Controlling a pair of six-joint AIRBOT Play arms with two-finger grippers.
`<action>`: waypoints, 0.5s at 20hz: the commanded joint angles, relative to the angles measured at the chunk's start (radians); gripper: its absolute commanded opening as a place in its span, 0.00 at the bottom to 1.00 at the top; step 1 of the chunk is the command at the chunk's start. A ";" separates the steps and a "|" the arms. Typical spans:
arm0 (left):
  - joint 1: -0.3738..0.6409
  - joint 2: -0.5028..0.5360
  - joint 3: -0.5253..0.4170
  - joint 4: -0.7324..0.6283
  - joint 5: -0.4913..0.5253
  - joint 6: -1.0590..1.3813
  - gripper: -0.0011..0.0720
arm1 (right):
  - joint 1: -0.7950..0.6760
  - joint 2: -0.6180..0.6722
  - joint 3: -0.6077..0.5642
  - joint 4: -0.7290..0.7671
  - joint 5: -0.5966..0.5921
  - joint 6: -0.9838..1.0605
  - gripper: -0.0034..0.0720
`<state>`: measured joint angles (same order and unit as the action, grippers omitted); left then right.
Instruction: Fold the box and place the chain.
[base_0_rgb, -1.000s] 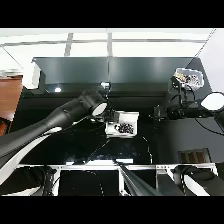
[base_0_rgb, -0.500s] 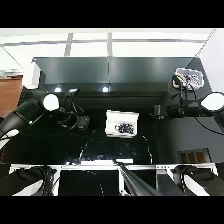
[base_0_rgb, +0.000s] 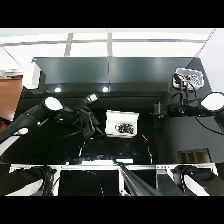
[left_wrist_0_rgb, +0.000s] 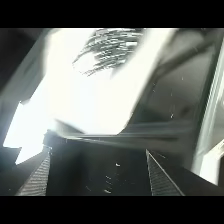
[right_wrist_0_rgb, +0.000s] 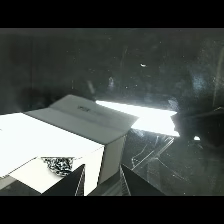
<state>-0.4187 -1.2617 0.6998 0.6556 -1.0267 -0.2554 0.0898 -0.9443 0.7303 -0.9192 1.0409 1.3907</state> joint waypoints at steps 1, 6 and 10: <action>-0.087 -0.019 -0.004 0.060 0.101 0.379 1.00 | 0.000 0.000 0.000 0.002 -0.003 0.000 0.41; -0.003 -0.107 0.038 0.035 0.121 0.379 1.00 | 0.000 0.000 0.000 0.002 -0.002 0.001 0.41; -0.006 -0.161 0.099 -0.033 0.069 0.421 1.00 | 0.000 0.000 0.000 0.002 -0.016 0.001 0.41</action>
<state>-0.4263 -1.3872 0.7650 0.6689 -0.9363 0.1108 0.0898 -0.9443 0.7303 -0.9180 1.0344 1.3907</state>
